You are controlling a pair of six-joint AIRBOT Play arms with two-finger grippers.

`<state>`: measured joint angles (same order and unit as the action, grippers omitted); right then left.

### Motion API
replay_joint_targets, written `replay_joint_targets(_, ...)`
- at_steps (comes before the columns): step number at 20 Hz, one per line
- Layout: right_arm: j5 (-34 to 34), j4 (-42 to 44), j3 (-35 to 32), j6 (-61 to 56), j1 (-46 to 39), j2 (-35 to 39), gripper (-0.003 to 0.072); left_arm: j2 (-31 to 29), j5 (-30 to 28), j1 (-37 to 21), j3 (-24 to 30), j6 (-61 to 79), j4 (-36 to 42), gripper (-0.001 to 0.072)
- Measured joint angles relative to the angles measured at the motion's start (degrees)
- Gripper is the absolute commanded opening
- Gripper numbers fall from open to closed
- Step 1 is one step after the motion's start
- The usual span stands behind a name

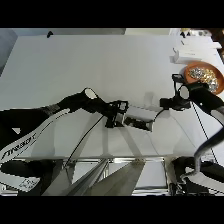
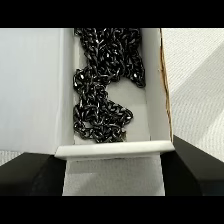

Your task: Fold the box and place the chain.

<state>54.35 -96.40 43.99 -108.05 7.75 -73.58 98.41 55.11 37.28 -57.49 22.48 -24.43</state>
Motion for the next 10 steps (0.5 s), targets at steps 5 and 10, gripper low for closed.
replay_joint_targets(5,-2.03,0.17,-0.07,-0.13,0.0,-0.57,0.0252,0.0,0.0,0.0,0.0,0.0,0.0,0.0209)
replay_joint_targets(10,-2.25,0.22,-0.2,-0.15,0.0,-1.27,0.0216,0.0,0.0,0.0,0.0,0.0,-0.02,0.0209)
